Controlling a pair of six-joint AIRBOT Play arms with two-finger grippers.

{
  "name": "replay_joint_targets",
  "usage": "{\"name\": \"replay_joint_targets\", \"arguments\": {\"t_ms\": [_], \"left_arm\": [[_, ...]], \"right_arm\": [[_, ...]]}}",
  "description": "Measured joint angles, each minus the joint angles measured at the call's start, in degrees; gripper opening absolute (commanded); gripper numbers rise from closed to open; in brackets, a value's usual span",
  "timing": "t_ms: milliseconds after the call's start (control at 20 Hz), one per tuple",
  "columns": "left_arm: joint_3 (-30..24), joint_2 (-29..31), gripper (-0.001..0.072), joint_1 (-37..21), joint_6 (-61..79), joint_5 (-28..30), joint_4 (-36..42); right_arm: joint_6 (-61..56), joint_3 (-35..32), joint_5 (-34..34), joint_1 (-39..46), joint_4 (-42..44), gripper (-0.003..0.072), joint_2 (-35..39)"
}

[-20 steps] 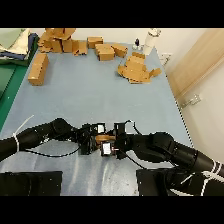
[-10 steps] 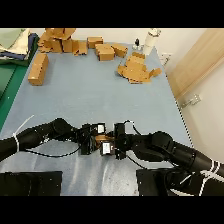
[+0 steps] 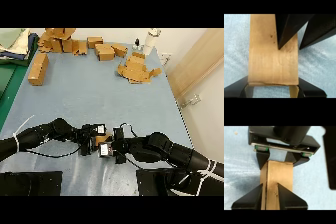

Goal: Fold the box.

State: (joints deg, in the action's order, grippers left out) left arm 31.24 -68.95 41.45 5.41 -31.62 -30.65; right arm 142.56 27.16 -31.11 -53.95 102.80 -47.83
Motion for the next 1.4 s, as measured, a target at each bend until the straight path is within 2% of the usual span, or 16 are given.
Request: {"name": "replay_joint_targets", "arguments": {"t_ms": [100, 200, 300, 450, 500, 550, 600, 700, 800, 900, 1000, 1200, 1400], "left_arm": [[0.0, 0.02, 0.0402, 0.0, 0.0, 0.0, 0.0], [0.0, 0.0, 0.0401, 0.0, -0.02, 0.02, 0.02], [0.0, 0.02, 0.0401, 0.0, -0.04, 0.24, 0.09], [0.0, 0.02, 0.0401, 0.0, -0.04, 0.2, 0.09], [0.0, 0.02, 0.0401, 0.0, -0.04, 0.2, 0.09], [0.0, 0.02, 0.0402, 0.0, -0.04, 0.17, 0.09], [0.0, 0.02, 0.0401, 0.0, -0.04, 0.17, 0.07], [0.0, 0.02, 0.0401, 0.0, -0.04, 0.13, 0.07], [0.0, 0.02, 0.0401, 0.0, -0.04, 0.13, 0.04], [0.0, 0.0, 0.0402, 0.0, -0.04, 0.11, 0.04], [0.0, 0.02, 0.0402, 0.0, -0.04, 0.11, 0.04], [0.0, 0.02, 0.0401, 0.0, -0.04, 0.11, 0.04], [0.0, 0.02, 0.0401, 0.0, -0.04, 0.11, 0.02]], "right_arm": [[-0.02, 0.0, -0.28, -0.02, 0.28, 0.0287, -0.13], [-0.98, 0.0, -1.03, -0.04, 0.48, 0.0387, 0.37], [-4.02, 0.33, -2.4, -0.04, 0.31, 0.0387, 2.01], [-16.13, 1.88, -7.28, 0.02, -0.09, 0.0376, 6.45], [-22.95, 2.23, -9.38, 0.04, -0.17, 0.0355, 8.15], [-30.05, 2.34, -11.52, 0.09, -0.2, 0.0231, 9.55], [-37.51, 2.19, -13.66, 0.24, -0.22, 0.0006, 10.71], [-52.35, 0.74, -17.64, 0.42, 0.52, 0.0003, 12.17], [-63.25, -2.19, -17.75, 0.48, 5.16, 0.0003, 12.85], [-69.13, -5.42, -12.35, 0.46, 11.93, 0.0003, 13.11], [-73.42, -8.33, -2.78, 0.46, 18.49, 0.0003, 12.9], [-81.26, -10.8, 14.78, 0.5, 24.44, 0.0003, 10.34], [-85.22, -11.5, 21.92, 0.39, 26.23, 0.0003, 6.84]]}}
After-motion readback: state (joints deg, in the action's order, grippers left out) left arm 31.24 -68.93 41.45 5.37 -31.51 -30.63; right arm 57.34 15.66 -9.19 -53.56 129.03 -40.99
